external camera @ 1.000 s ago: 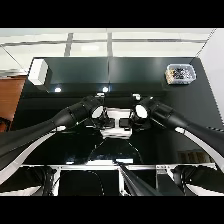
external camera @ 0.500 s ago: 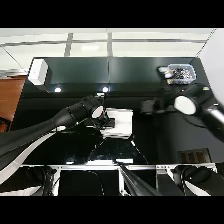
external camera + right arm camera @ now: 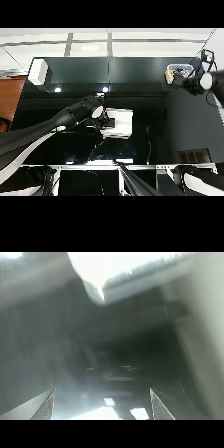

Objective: Fold the box and place the chain.

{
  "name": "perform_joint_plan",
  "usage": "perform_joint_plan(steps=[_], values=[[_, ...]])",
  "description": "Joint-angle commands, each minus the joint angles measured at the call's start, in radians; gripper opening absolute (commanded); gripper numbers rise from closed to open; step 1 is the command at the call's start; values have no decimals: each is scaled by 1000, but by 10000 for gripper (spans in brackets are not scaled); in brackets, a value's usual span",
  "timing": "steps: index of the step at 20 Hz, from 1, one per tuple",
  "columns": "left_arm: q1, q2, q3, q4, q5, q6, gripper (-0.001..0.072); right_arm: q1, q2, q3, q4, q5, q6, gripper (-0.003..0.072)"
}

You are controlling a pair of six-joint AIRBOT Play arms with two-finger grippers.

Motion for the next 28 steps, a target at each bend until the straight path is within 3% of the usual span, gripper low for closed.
perform_joint_plan(steps=[1,4,6,7,11,19,20,22,24,28], values=[[0,0,0,0,0,0,25,-116,-291,303,172,25,-29,720],[0,0,0,1,0,0,25,-138,-535,632,170,234,40,720],[0,0,0,1,0,0,25,-150,-640,779,168,291,105,720],[0,0,0,1,0,0,25,-155,-679,830,168,304,125,613],[0,0,0,0,-3,0,25,-164,-764,927,168,323,153,613],[0,0,0,0,-5,0,25,-172,-835,931,161,283,158,612],[0,0,0,0,-4,0,25,-172,-839,931,164,277,156,512],[0,0,0,0,-4,0,25,-172,-838,937,171,285,84,60],[0,0,0,0,-4,0,25,-173,-830,965,167,332,21,5],[0,0,0,0,-3,0,25,-176,-696,972,166,365,-167,8]])
